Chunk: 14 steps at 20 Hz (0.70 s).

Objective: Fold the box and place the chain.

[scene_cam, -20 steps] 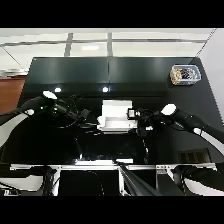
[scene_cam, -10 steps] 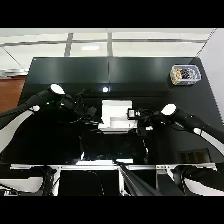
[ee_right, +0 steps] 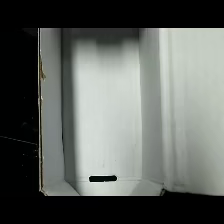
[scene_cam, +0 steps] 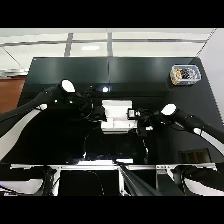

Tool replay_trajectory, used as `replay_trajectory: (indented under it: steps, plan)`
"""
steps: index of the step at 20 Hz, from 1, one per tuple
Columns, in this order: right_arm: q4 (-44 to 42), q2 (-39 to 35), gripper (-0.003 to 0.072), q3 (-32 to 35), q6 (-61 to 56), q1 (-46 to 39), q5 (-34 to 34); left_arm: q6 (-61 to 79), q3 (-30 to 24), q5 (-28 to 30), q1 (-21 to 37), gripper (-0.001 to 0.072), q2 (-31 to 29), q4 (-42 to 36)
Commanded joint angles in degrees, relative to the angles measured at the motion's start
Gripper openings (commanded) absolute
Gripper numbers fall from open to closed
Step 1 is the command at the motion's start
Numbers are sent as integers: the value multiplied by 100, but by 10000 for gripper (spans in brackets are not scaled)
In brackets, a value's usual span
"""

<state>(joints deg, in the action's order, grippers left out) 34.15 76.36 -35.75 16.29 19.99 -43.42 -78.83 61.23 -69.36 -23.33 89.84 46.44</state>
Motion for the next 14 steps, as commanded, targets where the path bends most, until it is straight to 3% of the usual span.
replay_trajectory:
  steps: [1,4,9,14]
  plan:
    - [-2,2,417,0,0,2,2,-686,208,140,-286,390,0,566]
    - [-2,2,417,0,0,2,2,-1038,256,153,-444,390,0,780]
    - [-2,2,417,0,-2,4,13,-2660,256,293,-988,390,0,2302]
    - [0,2,417,0,-2,13,17,-3816,365,756,-1563,390,2,3073]
